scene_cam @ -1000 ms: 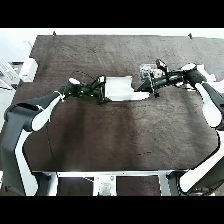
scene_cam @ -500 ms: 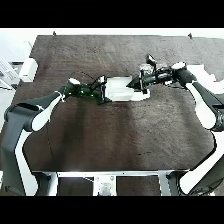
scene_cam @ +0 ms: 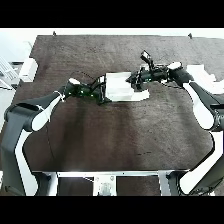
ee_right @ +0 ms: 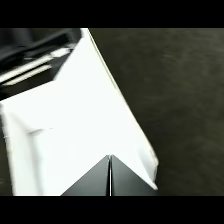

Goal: Fold the box and place the chain.

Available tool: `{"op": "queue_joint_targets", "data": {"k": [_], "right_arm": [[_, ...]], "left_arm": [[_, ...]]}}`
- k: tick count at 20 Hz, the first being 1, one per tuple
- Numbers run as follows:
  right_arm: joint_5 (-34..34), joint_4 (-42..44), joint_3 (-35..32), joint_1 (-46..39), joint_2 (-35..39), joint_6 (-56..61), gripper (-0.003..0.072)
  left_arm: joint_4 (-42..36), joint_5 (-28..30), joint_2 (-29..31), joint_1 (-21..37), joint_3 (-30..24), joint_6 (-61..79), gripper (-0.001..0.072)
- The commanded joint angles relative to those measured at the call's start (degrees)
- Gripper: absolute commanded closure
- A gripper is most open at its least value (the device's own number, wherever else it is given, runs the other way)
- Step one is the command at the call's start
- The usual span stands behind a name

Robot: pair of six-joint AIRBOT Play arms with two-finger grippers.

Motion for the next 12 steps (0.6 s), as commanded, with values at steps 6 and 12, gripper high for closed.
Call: {"op": "queue_joint_targets", "data": {"k": [6, 12], "right_arm": [[-0.74, -8.70, 3.15, 1.55, -5.29, 8.94, 0.0677], [0.46, -10.29, 3.98, 1.68, -5.64, 10.21, 0.0676]], "left_arm": [[0.02, -0.02, -0.02, -0.02, 0.00, 0.02, 0.0243], [1.16, 0.50, -0.02, -0.02, 0.00, 0.20, 0.0244]]}}
